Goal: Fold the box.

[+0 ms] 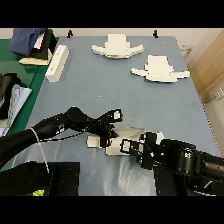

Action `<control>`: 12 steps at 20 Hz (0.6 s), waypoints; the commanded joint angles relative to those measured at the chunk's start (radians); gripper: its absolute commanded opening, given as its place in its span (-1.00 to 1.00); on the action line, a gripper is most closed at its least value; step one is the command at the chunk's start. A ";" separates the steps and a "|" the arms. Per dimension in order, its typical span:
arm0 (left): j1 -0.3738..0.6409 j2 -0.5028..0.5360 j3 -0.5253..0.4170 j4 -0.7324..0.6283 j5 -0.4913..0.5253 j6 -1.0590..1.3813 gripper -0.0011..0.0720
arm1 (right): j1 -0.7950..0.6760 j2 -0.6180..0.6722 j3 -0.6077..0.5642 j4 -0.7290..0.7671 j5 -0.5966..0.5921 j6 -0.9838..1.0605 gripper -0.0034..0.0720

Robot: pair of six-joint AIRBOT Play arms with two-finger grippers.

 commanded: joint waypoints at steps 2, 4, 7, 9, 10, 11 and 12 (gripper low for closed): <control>0.000 0.000 0.001 0.000 0.000 0.000 -0.93 | 0.000 0.033 0.001 -0.139 0.023 0.191 0.87; 0.000 0.000 0.001 0.000 0.000 0.000 -0.93 | 0.000 0.032 0.001 -0.146 0.024 0.295 0.87; 0.000 0.000 0.001 0.000 0.000 0.000 -0.93 | 0.000 0.032 0.001 -0.151 0.050 0.386 0.87; 0.000 0.000 0.001 0.000 0.000 0.000 -0.93 | 0.000 0.032 0.000 -0.147 0.079 0.390 0.89; 0.000 0.000 0.001 0.000 0.000 0.000 -0.93 | 0.000 0.032 0.000 -0.148 0.087 0.389 0.89; 0.000 0.000 0.001 0.000 0.000 0.000 -0.93 | 0.000 0.032 0.000 -0.149 0.094 0.387 0.92; 0.000 0.000 0.001 0.000 0.000 0.000 -0.93 | -0.001 0.033 0.001 -0.157 0.088 0.388 1.00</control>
